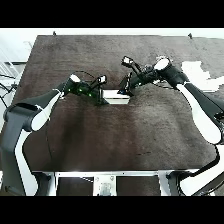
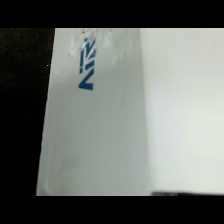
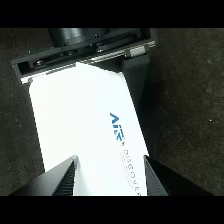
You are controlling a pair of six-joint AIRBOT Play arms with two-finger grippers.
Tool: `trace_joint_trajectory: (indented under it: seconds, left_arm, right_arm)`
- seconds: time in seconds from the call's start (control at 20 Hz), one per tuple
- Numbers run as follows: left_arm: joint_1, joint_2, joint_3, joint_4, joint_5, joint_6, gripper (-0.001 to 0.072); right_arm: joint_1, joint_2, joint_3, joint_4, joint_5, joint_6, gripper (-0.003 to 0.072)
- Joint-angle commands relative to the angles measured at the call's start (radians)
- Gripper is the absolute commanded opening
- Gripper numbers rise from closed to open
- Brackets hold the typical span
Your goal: Fold the box and place the chain.
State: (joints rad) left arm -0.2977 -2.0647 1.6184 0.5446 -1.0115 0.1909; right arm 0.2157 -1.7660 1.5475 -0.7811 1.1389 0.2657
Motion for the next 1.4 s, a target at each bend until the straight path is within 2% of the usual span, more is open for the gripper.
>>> trace_joint_trajectory:
  seconds: [0.0,0.3,0.65,0.75,1.05,1.15,1.35]
  left_arm:
    - [0.000,0.000,0.000,0.000,0.000,0.000,0.0401]
    - [0.000,0.000,0.000,0.000,0.000,0.000,0.0401]
    - [0.000,0.000,0.000,0.000,0.000,0.000,0.0400]
    - [0.000,0.000,0.000,0.000,0.000,0.000,0.0401]
    - [0.000,0.000,0.000,0.000,0.000,0.000,0.0401]
    - [0.000,0.000,0.000,0.000,0.000,0.000,0.0401]
    - [0.000,0.000,0.000,0.000,0.000,0.000,0.0401]
  right_arm:
    - [0.006,-0.010,0.001,-0.002,-0.001,-0.014,0.0495]
    - [0.010,-0.014,0.001,-0.022,-0.001,-0.037,0.0495]
    - [0.010,-0.011,0.009,-0.020,0.068,-0.114,0.0495]
    - [0.010,-0.012,0.008,-0.020,0.063,-0.121,0.0426]
    - [0.010,-0.027,0.008,-0.021,0.037,-0.121,0.0426]
    - [0.010,-0.039,0.008,-0.020,0.026,-0.121,0.0362]
    - [0.010,-0.039,0.022,-0.007,0.005,-0.120,0.0356]
